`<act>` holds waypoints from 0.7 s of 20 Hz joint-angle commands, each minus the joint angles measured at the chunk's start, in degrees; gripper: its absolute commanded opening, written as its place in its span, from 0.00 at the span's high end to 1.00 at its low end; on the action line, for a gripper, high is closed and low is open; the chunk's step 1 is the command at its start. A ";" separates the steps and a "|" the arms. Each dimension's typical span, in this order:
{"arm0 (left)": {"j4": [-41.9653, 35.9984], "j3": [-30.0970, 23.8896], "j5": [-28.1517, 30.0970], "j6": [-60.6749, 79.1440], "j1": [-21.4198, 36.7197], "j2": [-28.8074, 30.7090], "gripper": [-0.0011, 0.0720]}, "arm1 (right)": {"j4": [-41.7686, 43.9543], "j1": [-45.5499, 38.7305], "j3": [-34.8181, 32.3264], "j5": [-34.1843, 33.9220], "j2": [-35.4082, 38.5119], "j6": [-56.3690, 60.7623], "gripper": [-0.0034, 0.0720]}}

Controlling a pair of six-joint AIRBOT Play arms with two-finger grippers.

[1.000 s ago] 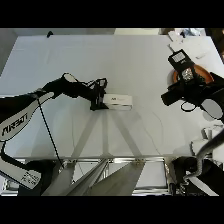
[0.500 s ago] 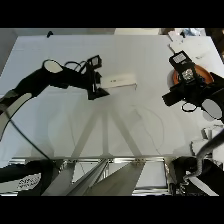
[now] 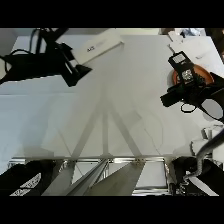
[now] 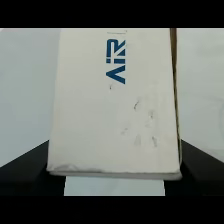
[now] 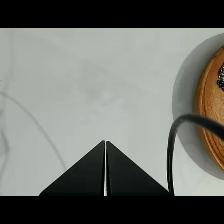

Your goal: Fold the box and place the chain.

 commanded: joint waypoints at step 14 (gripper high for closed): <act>26.05 0.04 -0.44 -38.69 26.62 -7.32 0.97 | 4.76 -0.02 0.02 -4.04 0.04 -0.02 0.94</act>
